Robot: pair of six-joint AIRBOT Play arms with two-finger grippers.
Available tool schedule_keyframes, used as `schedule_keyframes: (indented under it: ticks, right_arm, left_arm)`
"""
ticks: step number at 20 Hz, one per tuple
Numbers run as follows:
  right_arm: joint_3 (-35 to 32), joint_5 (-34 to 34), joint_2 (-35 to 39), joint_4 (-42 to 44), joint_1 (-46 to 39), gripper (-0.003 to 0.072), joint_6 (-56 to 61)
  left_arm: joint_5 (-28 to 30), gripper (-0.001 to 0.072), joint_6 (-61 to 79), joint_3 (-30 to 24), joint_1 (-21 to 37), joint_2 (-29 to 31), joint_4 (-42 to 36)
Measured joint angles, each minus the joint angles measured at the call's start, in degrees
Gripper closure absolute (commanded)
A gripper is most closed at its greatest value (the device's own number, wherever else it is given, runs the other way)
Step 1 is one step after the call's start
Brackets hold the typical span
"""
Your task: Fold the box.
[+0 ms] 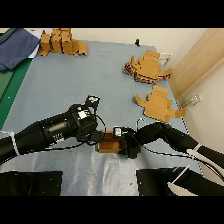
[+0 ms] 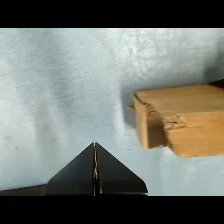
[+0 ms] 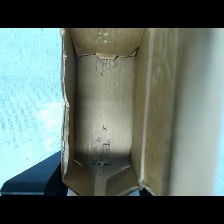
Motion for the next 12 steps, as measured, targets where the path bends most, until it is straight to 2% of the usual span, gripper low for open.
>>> schedule_keyframes:
  ticks: [2,4,8,10,12]
  right_arm:
    - [0.00,0.00,0.00,-0.02,0.00,0.0174,0.00]
    - [0.00,0.00,0.00,-0.02,0.00,0.0174,0.00]
    - [0.00,0.00,0.00,0.00,0.00,0.0175,0.00]
    - [0.00,0.00,0.00,0.00,0.00,0.0174,0.00]
    - [0.00,0.00,0.00,-0.02,0.00,0.0174,0.00]
  left_arm:
    - [-0.79,0.0697,5.57,-0.79,0.00,0.33,-0.09]
    - [0.50,0.0698,14.34,-2.38,0.00,0.57,-3.32]
    - [5.22,0.0698,40.41,-7.82,0.15,2.32,-18.53]
    - [8.04,0.0698,51.69,-11.76,0.72,5.14,-25.97]
    - [13.11,0.0697,60.94,-17.35,0.98,10.34,-30.73]
